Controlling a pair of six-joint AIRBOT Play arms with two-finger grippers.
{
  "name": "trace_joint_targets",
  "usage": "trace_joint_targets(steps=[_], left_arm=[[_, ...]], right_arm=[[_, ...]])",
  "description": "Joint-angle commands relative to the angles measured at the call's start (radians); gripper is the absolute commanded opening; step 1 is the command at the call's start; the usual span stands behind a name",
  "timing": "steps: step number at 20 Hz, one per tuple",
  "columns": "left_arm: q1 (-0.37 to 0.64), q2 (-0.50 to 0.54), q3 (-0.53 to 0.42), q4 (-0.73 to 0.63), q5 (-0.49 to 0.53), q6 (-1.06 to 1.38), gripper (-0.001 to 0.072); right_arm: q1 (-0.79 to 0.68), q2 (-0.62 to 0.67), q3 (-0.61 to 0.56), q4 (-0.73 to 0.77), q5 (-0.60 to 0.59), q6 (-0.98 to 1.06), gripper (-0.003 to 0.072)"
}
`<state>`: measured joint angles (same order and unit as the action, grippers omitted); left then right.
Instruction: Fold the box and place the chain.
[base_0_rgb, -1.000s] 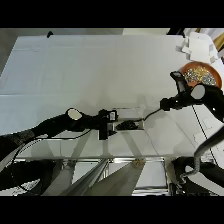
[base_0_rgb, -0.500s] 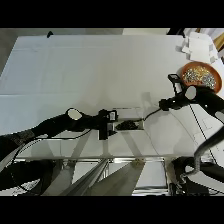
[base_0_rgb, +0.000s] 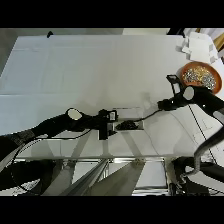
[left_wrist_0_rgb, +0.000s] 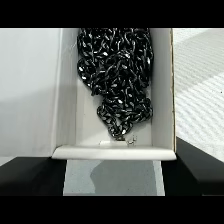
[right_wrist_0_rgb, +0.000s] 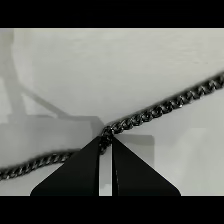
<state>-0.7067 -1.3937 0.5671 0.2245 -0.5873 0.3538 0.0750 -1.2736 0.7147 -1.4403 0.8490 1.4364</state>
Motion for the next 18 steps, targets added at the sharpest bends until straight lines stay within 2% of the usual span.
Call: trace_joint_targets(steps=[1,5,11,14,18], left_arm=[[0.001,0.001,0.000,0.000,0.000,0.000,0.0413],[0.001,0.001,0.000,0.001,0.000,0.000,0.0413],[0.001,0.001,0.000,0.000,0.000,0.000,0.0413],[0.001,0.001,0.000,0.000,0.000,0.000,0.0413],[0.001,0.001,0.000,0.000,0.000,0.000,0.0413]], right_arm=[[0.037,0.043,0.001,-0.003,0.027,-0.005,0.0015],[0.092,0.166,0.001,0.013,0.084,-0.048,0.0015],[0.225,0.465,0.001,0.078,0.187,-0.102,0.0015],[0.295,0.579,0.001,0.139,0.232,-0.102,0.0015],[0.353,0.678,0.001,0.250,0.235,-0.116,0.0015]])
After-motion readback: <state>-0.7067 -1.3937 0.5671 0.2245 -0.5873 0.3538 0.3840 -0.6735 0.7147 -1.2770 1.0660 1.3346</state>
